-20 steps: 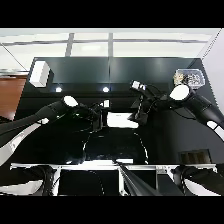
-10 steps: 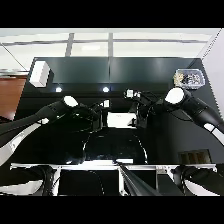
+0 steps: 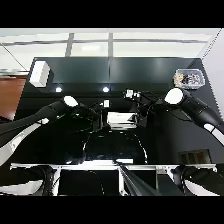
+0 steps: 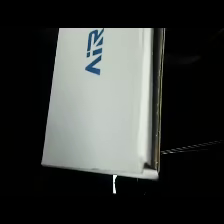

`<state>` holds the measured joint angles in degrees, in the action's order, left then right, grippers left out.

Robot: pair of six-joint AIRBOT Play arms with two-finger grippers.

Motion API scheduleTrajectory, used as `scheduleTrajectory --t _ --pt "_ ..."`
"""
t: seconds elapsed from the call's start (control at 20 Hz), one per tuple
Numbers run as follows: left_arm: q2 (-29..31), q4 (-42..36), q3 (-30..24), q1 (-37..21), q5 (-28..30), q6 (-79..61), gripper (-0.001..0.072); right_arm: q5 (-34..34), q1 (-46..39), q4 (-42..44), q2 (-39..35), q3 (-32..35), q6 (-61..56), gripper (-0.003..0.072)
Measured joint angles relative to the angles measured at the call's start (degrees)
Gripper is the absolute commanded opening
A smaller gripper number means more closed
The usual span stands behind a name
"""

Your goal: Fold the box and place the chain.

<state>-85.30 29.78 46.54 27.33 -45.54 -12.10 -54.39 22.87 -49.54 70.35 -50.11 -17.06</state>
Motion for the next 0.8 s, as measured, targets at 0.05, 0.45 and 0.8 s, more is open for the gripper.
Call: scheduleTrajectory --t 0.05,0.45,0.8 --pt "0.0 0.0 0.0 0.0 0.0 0.0 0.0328 0.2 0.0 0.0 0.0 0.0 -0.3 0.0292" --pt "0.0 0.0 0.0 0.0 0.0 -0.1 0.0328 0.6 0.2 -0.2 0.0 0.1 -2.3 0.0197" --pt "0.0 0.0 0.0 0.0 -0.1 -0.2 0.0328 -1.0 0.4 -1.0 0.1 0.3 -3.7 0.0346"
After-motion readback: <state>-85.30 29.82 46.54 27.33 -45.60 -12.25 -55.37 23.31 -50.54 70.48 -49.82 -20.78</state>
